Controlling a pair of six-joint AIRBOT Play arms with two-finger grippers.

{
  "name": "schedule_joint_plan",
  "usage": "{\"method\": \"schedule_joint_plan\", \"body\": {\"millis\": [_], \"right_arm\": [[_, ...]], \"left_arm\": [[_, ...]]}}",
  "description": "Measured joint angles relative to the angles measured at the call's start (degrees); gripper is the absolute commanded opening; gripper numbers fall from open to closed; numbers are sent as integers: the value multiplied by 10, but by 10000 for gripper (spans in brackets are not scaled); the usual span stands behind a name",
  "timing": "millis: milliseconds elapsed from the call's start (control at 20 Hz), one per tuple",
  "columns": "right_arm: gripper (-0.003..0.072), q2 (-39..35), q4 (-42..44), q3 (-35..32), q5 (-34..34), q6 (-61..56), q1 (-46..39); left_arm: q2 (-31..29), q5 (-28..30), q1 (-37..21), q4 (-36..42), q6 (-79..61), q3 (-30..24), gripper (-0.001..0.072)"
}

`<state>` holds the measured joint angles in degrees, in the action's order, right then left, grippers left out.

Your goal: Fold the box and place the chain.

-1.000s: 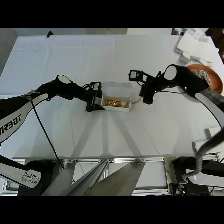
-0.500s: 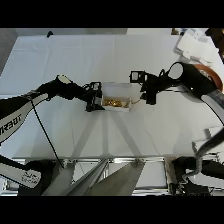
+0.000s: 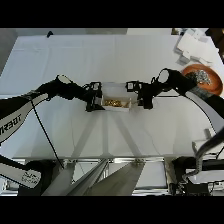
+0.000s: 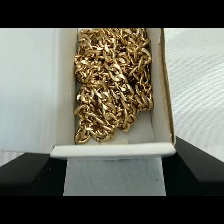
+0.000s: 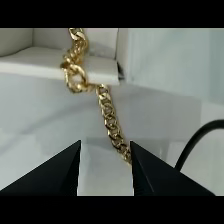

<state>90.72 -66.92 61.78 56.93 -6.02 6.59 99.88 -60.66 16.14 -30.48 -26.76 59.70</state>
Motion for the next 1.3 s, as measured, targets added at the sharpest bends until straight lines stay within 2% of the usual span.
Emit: {"method": "schedule_joint_plan", "body": {"millis": [50,150,450,800,1000,1300], "right_arm": [[280,4,0,0,-9,1,3],[6,9,1,0,-27,3,9],[10,0,-3,0,-23,-3,24],[10,-116,3,1,-9,-94,27],[10,-177,53,1,2,-120,41],[9,-196,109,0,-54,-136,98]], "left_arm": [[0,0,0,0,0,0,278],[0,0,0,0,0,0,278],[0,0,0,0,0,0,278],[0,0,0,0,0,0,278],[0,0,0,0,0,0,278],[0,0,0,0,0,0,278]]}}
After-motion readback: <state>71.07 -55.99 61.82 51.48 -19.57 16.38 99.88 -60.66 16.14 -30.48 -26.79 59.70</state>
